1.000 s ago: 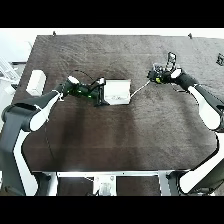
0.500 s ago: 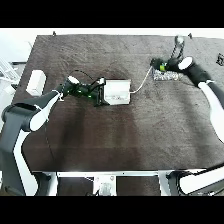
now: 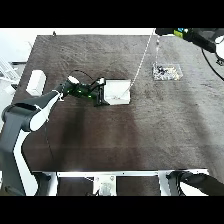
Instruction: Fold the box and place the chain.
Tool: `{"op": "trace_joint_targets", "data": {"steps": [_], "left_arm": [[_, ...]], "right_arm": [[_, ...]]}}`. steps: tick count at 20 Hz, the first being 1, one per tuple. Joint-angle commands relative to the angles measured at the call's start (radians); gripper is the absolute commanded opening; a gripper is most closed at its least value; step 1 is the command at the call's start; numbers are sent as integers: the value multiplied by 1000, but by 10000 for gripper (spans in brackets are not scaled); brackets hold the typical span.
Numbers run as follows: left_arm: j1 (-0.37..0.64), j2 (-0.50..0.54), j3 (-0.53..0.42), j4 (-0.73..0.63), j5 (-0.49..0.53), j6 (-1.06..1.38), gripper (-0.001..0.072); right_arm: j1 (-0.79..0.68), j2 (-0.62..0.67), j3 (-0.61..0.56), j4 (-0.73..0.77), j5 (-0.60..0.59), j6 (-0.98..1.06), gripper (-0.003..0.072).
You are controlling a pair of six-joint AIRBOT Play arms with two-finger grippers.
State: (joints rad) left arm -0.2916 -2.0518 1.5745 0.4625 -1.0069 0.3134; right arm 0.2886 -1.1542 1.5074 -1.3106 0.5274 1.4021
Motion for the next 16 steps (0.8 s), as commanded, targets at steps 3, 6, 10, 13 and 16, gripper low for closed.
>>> {"op": "trace_joint_targets", "data": {"steps": [3,6,10,13,16], "left_arm": [[0,0,0,0,0,0,358],[0,0,0,0,0,0,358],[0,0,0,0,0,0,358],[0,0,0,0,0,0,358],[0,0,0,0,0,0,358]], "right_arm": [[193,114,0,-140,3,0,10],[229,117,0,-150,6,0,9],[240,116,0,-149,5,3,9],[240,113,0,-150,-54,3,10],[240,106,0,-149,-168,-1,10]]}}
